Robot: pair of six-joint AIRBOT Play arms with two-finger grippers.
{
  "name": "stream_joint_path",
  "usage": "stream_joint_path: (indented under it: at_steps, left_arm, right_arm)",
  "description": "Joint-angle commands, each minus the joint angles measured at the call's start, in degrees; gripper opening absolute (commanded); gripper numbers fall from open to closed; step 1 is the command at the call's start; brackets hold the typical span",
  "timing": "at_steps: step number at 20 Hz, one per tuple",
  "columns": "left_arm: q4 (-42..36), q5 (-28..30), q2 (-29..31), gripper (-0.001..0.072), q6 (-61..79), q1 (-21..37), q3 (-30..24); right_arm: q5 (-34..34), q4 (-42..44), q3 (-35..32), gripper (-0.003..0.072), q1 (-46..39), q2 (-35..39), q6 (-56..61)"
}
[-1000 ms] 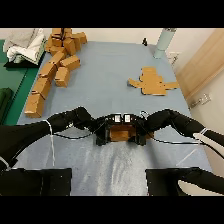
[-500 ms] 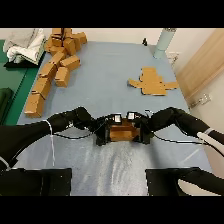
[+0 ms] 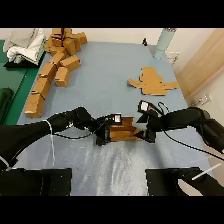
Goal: Fold the box.
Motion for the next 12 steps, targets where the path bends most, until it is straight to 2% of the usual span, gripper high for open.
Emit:
stream_joint_path:
  at_steps: [1,8,9,10,11,12]
  left_arm:
    - [0.00,0.02,0.04,0.0396,0.00,0.02,0.07]
    - [0.02,0.02,0.04,0.0396,0.02,0.02,0.07]
    - [0.00,0.02,0.04,0.0396,0.02,0.02,0.07]
    - [0.00,0.02,0.04,0.0396,0.00,0.02,0.07]
    - [0.00,0.00,0.04,0.0396,0.02,0.02,0.07]
    - [0.00,0.02,0.04,0.0396,0.00,0.02,0.07]
  right_arm:
    - [-2.25,0.74,-0.76,0.0679,-0.07,3.06,25.16]
    - [-2.78,5.29,-1.46,0.0679,-0.04,2.80,59.43]
    - [-3.04,5.44,-1.44,0.0583,-0.04,2.40,62.49]
    - [-2.73,6.29,-1.44,0.0128,0.11,1.81,64.96]
    - [-1.01,7.87,-1.44,0.0006,0.74,1.01,66.38]
    - [1.62,9.29,-1.20,0.0006,1.36,0.28,65.05]
